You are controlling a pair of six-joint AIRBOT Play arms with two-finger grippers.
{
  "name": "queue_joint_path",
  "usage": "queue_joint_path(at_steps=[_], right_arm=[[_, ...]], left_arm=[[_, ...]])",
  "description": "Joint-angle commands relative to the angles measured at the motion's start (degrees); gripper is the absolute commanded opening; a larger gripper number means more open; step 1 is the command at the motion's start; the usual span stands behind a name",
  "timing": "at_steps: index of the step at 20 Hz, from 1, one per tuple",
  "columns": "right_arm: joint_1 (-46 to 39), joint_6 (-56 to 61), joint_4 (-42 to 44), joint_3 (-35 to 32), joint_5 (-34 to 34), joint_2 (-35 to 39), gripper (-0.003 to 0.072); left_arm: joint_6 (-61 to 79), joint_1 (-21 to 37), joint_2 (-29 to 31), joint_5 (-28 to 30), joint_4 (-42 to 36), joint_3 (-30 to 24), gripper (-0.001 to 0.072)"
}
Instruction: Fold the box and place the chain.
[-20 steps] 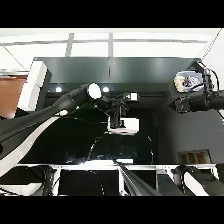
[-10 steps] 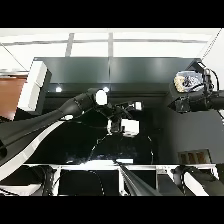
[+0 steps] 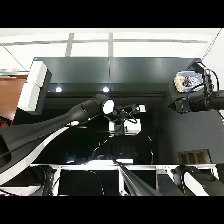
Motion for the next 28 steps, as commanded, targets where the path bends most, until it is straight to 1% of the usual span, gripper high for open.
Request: queue_joint_path(at_steps=[1,2,4,6,8,10,12,14,16,17,19,21,23,25,28], right_arm=[[0.0,0.0,-2.9,0.0,1.0,0.0,0.0017],[-0.1,0.0,-3.3,0.0,1.5,0.0,0.0017],[0.0,0.0,-3.2,0.0,1.8,0.0,0.0017],[0.0,0.0,-3.2,0.0,1.4,0.0,0.0017],[0.0,0.0,-3.2,0.0,1.1,0.0,0.0016],[0.0,0.0,-3.2,0.0,0.5,0.0,0.0016],[0.0,0.0,-3.2,0.0,0.0,0.0,0.0017],[0.0,0.0,-3.2,0.0,-0.2,0.0,0.0017],[0.0,0.0,-3.1,0.0,-0.2,0.0,0.0017],[0.0,0.0,-3.0,0.0,-0.2,0.0,0.0017],[0.0,0.0,-3.0,0.0,-0.6,0.0,0.0017],[0.0,0.0,-3.0,0.0,-1.1,0.0,0.0017],[0.0,0.0,-3.0,0.0,-1.4,0.0,0.0016],[0.0,0.3,-3.0,0.0,-2.4,0.0,0.0017],[0.0,1.1,-3.0,0.0,-4.1,0.0,0.0017]], left_arm=[[-15.7,1.6,3.2,-4.8,8.9,0.0,0.0274],[-20.6,3.0,4.9,-6.8,12.5,0.0,0.0274],[-34.0,7.4,9.3,-11.5,23.4,-1.1,0.0293],[-43.1,13.7,14.3,-17.8,30.3,-3.7,0.0293],[-45.2,22.1,20.0,-22.5,31.3,-8.9,0.0293],[-45.3,31.0,26.1,-24.1,31.1,-15.4,0.0294],[-46.5,40.8,32.5,-24.3,31.1,-22.0,0.0294],[-46.5,50.7,37.0,-23.3,31.1,-26.6,0.0293],[-46.1,61.1,39.1,-21.6,30.5,-29.2,0.0293],[-44.6,66.0,39.3,-20.8,30.0,-29.5,0.0293],[-38.6,76.0,39.3,-17.1,26.0,-29.5,0.0293],[-28.4,83.1,39.3,-13.3,18.8,-29.7,0.0293],[-19.1,87.2,39.2,-9.9,12.8,-30.5,0.0293],[-12.1,89.1,37.9,-7.0,8.3,-30.6,0.0293],[-5.8,88.9,34.0,-4.2,8.1,-30.6,0.0293]])
